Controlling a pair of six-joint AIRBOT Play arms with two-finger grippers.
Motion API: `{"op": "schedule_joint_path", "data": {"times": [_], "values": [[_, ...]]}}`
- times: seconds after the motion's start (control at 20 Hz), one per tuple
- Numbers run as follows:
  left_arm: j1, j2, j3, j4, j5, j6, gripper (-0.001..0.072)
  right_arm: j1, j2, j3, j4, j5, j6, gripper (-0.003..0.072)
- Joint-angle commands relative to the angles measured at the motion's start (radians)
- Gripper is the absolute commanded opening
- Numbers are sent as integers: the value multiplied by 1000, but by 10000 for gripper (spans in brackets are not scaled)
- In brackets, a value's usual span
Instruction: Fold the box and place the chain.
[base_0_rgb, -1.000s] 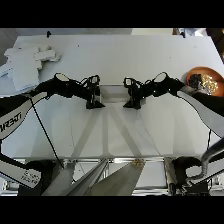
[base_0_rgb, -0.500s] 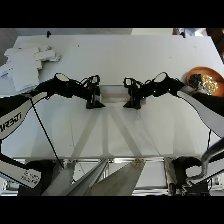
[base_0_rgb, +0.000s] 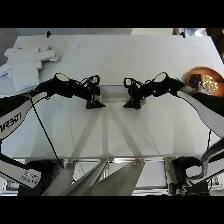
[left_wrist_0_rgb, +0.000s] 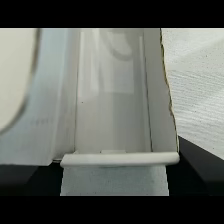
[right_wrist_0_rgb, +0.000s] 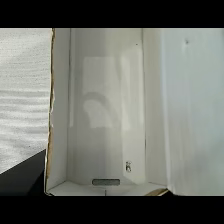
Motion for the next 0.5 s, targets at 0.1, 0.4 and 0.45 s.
{"op": "schedule_joint_path", "data": {"times": [0.1, 0.4, 0.45], "values": [[0, -1, 1, 0, 1, 0, 561, 1, 0, 0, 5, 2, 3, 398], [0, -1, 1, 0, 0, 0, 561, 0, 1, 0, 1, 1, 5, 702], [0, -1, 1, 0, 1, 0, 561, 0, 3, 0, 0, 1, 5, 702]]}}
